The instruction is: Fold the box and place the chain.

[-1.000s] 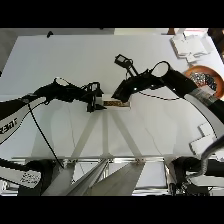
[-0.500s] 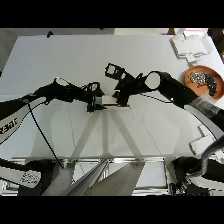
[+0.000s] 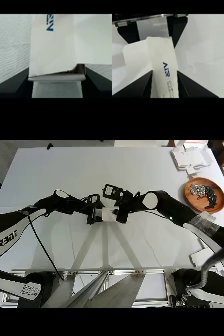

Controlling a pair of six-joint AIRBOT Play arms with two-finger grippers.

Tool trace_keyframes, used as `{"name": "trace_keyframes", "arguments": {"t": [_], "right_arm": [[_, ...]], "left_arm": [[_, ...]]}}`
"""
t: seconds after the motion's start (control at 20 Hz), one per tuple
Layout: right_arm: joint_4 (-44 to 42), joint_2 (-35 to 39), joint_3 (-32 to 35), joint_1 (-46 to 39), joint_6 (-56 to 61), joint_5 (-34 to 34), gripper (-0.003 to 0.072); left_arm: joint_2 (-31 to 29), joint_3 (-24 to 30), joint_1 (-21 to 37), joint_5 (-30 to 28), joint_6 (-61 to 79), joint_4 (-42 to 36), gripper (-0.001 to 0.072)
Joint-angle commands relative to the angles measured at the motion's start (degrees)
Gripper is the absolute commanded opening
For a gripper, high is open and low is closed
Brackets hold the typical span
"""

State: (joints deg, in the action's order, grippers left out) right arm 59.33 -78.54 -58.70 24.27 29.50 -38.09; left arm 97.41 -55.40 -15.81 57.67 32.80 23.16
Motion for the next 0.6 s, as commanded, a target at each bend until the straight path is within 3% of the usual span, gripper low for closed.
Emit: {"name": "trace_keyframes", "arguments": {"t": [0.0,0.1,0.2,0.55], "right_arm": [[0.2,1.6,0.2,0.2,0.0,0.3,0.0337],[0.2,1.9,0.2,0.3,0.0,-0.4,0.0344],[0.4,1.9,1.2,1.1,-0.2,0.9,0.0432],[3.5,1.9,3.5,2.3,-4.3,7.8,0.0438]], "left_arm": [[0.0,0.0,0.0,0.0,0.0,0.0,0.0336],[0.0,0.0,0.0,0.0,0.0,0.0,0.0336],[0.0,0.0,0.0,0.0,0.0,0.0,0.0336],[0.0,0.0,0.0,0.0,0.0,0.0,0.0336]]}}
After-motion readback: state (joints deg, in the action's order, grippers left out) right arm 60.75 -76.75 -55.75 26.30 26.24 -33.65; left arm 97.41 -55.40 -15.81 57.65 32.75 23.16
